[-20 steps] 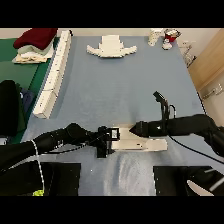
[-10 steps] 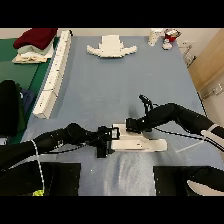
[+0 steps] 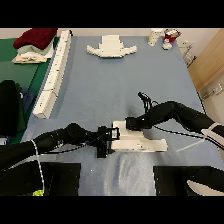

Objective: Fold the box.

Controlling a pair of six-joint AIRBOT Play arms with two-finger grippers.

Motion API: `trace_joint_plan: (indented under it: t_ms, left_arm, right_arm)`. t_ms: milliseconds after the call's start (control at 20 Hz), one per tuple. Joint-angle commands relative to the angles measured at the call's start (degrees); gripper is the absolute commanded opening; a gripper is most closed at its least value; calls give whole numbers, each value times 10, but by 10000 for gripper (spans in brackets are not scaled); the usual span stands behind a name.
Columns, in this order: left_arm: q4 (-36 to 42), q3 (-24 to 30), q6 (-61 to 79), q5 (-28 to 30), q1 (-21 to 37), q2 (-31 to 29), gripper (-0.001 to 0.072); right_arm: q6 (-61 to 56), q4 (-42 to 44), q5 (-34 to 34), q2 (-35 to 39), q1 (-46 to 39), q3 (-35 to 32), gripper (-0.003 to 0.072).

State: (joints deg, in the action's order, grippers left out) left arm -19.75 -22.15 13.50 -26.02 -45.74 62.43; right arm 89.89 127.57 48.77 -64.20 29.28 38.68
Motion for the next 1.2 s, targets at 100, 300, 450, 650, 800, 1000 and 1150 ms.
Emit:
trace_joint_plan:
  t_ms: [100,300,450,650,800,1000,1150]
  left_arm:
    - [0,0,0,0,0,0,416]
    - [0,0,0,0,0,0,416]
    - [0,0,0,0,0,0,416]
    - [0,0,0,0,0,0,416]
    - [0,0,0,0,0,0,416]
    - [0,0,0,0,0,0,416]
    - [0,0,0,0,0,0,416]
  right_arm:
    - [142,-28,105,122,5,10,10]
    - [281,-33,204,238,29,-26,11]
    - [308,-106,218,319,37,-80,299]
    - [359,-227,216,356,37,-121,533]
    - [400,-273,176,338,37,-141,539]
    - [498,-257,66,291,37,-171,653]
    - [570,-202,29,257,37,-171,644]
